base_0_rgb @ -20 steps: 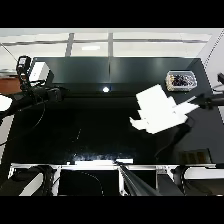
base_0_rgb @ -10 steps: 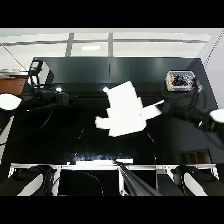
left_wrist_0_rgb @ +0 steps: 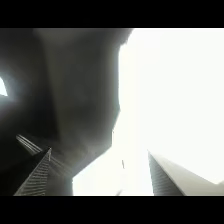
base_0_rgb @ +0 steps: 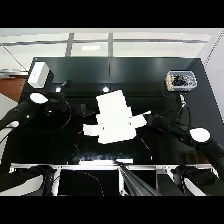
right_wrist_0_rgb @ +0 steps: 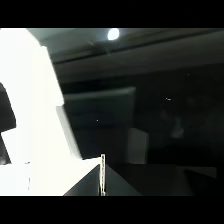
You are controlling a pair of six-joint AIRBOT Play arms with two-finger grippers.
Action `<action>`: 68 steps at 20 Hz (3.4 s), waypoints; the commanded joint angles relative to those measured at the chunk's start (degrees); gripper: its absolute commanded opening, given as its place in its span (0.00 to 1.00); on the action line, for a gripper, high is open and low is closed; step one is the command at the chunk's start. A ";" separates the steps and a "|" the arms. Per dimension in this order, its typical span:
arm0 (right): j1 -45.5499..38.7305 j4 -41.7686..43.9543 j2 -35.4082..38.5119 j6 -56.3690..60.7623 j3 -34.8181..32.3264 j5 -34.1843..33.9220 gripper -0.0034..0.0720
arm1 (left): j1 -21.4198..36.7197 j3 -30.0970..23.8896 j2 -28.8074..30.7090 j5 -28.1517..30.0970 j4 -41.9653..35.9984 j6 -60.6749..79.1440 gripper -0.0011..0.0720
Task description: Fold the box and place the chain.
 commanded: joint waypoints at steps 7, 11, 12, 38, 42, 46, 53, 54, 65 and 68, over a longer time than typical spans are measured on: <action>1.29 0.20 0.26 0.68 -0.42 -0.94 0.10 | -3.39 4.55 -15.98 -9.57 -21.99 22.56 0.95; 1.29 0.07 0.26 0.68 -0.39 -0.92 0.10 | -5.29 9.84 -19.10 -14.67 -14.97 22.53 0.96; 1.29 0.07 0.26 0.68 -0.39 -0.92 0.10 | -5.01 10.67 -19.21 -17.00 -13.35 22.64 0.96; 1.29 -1.73 0.26 0.63 -0.39 -0.22 0.10 | -6.36 11.87 -19.28 -19.93 -7.39 37.29 0.31; 1.29 -1.70 0.26 0.63 -0.42 0.17 0.10 | -6.36 11.87 -19.28 -18.38 -8.35 36.83 0.31; 1.29 -1.73 0.26 0.63 -0.39 0.17 0.10 | -6.38 11.87 -19.28 -17.57 -9.53 35.56 0.31; -0.66 -4.28 0.42 0.79 -0.04 1.70 0.97 | -5.90 12.37 -19.19 -18.62 -7.48 36.06 0.05; -2.75 -7.65 0.66 0.83 0.94 3.56 0.97 | -5.64 12.83 -18.95 -18.64 -6.36 36.06 0.05; -21.42 -46.29 1.66 -2.54 20.06 16.74 0.97 | -11.85 10.62 -3.48 -2.67 -3.48 62.84 0.05; -20.90 -46.84 1.66 -5.88 20.06 19.71 0.97 | -12.52 10.23 -5.81 -4.44 2.89 60.81 0.05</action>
